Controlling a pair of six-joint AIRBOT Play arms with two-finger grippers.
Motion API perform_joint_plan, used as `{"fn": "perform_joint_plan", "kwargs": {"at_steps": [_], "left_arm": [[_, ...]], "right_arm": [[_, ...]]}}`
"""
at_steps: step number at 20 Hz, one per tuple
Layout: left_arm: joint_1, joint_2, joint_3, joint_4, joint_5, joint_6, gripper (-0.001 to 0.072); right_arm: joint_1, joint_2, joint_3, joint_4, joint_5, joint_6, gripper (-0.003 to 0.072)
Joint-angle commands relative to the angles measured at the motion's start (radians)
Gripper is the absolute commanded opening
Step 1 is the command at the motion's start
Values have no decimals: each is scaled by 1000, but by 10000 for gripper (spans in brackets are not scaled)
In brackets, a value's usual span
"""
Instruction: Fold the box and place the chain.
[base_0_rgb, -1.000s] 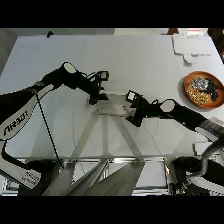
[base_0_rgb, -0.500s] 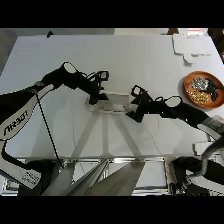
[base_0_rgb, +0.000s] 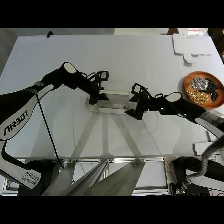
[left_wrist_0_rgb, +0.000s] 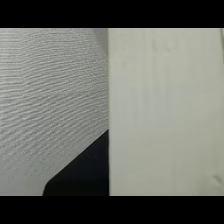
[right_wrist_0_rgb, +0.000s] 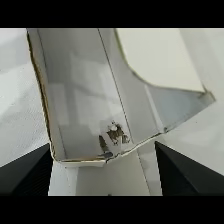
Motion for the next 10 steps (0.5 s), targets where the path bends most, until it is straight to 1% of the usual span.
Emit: {"fn": "perform_joint_plan", "kwargs": {"at_steps": [1, 6, 10], "left_arm": [[0, 0, 0, 0, 0, 0, 14], [0, 0, 0, 0, 0, 0, 14], [0, 0, 0, 0, 0, 0, 14]], "right_arm": [[-13, -56, 48, -2, 47, -16, 692], [-13, -77, 64, -3, 73, -44, 692], [-21, -161, 122, -42, 186, -60, 692]]}}
